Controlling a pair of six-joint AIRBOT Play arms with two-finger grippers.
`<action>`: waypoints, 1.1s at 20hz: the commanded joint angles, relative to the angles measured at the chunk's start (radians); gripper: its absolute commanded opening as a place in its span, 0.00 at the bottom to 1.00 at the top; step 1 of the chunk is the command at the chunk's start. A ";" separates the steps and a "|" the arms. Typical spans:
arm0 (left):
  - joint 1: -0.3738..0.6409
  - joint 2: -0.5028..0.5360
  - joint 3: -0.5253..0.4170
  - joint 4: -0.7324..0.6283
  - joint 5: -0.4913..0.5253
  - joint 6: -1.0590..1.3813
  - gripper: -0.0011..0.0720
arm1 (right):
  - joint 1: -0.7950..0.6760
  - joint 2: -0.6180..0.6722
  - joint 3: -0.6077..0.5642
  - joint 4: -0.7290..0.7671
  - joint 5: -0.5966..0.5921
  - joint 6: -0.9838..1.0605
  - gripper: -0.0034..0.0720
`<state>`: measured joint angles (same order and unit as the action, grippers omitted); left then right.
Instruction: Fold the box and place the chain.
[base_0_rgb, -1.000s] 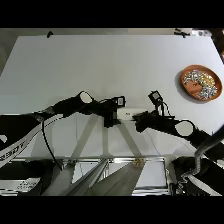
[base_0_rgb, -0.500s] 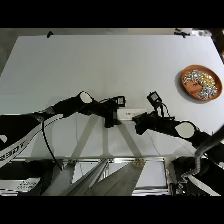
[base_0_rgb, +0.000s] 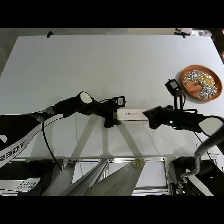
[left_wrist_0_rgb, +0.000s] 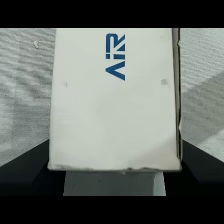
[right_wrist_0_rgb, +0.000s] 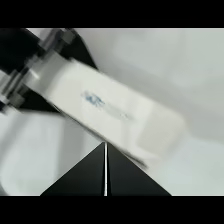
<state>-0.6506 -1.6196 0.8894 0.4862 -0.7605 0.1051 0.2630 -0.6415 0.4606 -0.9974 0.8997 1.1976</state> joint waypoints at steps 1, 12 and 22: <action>0.001 0.001 0.000 0.000 -0.005 0.002 0.39 | -0.142 0.013 0.018 -0.387 0.426 0.241 0.05; 0.001 0.002 0.000 -0.051 -0.023 -0.001 0.38 | -0.259 0.013 0.018 -0.487 0.529 0.347 0.06; 0.156 0.294 0.000 0.091 -0.036 -0.324 0.02 | -0.259 0.013 0.018 -0.460 0.394 0.346 0.06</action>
